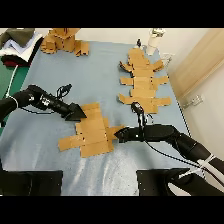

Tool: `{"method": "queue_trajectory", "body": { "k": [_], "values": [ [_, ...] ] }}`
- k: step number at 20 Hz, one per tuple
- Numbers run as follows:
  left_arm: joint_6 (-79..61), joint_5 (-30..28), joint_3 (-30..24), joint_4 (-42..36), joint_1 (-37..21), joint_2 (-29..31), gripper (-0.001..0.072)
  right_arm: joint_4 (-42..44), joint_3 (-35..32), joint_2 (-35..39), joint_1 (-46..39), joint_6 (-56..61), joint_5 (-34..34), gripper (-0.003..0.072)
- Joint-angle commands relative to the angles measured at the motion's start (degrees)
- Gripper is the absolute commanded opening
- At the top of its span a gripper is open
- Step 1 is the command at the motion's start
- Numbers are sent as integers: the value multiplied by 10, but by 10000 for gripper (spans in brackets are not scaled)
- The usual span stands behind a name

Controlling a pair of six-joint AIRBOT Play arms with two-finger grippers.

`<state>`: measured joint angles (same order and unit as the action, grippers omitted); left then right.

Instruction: Fold the box.

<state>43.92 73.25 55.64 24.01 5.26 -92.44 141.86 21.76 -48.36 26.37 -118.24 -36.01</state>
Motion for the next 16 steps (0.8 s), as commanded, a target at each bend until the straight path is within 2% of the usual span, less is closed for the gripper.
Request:
{"method": "queue_trajectory", "body": {
  "k": [1,5,6,7,13,14,16],
  "values": [
    [-60,9,0,-58,2,-22,579,-6,-1,1,2,9,0,2],
    [-87,38,3,-65,12,-33,573,-11,-1,1,2,23,-2,2],
    [-94,39,4,-64,15,-33,384,-16,-1,1,2,30,-3,2],
    [-106,40,5,-65,19,-33,253,-24,-1,1,2,36,-5,3],
    [-131,48,6,-59,34,-33,230,-28,-1,1,2,43,-9,2],
    [-134,48,6,-59,33,-33,132,-28,-1,1,2,43,-9,3],
    [-139,47,6,-60,32,-33,104,-28,-1,1,2,43,-9,2]
  ]
}}
